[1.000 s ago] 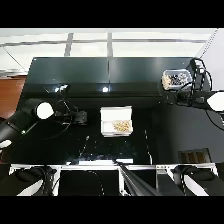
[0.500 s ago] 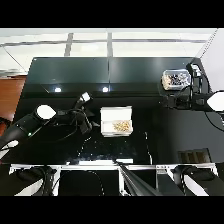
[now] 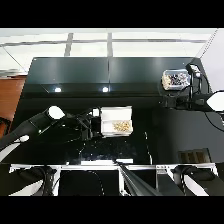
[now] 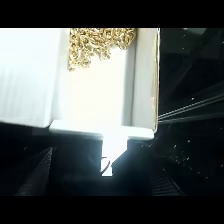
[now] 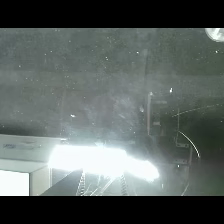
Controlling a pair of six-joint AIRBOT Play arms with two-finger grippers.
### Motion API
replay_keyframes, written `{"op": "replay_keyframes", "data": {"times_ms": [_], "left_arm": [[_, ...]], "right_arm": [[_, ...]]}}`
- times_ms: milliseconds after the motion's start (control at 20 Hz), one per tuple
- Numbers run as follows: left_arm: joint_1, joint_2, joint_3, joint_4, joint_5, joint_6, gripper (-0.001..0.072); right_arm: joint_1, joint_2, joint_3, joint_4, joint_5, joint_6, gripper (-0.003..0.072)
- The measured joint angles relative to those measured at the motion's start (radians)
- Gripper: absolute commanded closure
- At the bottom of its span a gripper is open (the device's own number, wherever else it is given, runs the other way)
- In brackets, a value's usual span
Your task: Fold the box and place the chain.
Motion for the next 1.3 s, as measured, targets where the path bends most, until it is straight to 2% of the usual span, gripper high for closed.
{"op": "replay_keyframes", "data": {"times_ms": [650, 1300], "left_arm": [[-0.026, -0.069, 0.008, -0.126, 0.033, 0.134, 0.0], [-0.04, -0.089, 0.023, -0.105, 0.105, 0.19, 0.0001]], "right_arm": [[0.01, 0.0, 0.0, 0.037, -0.002, 0.0, 0.043], [0.032, 0.0, 0.0, 0.041, -0.041, 0.0, 0.043]]}}
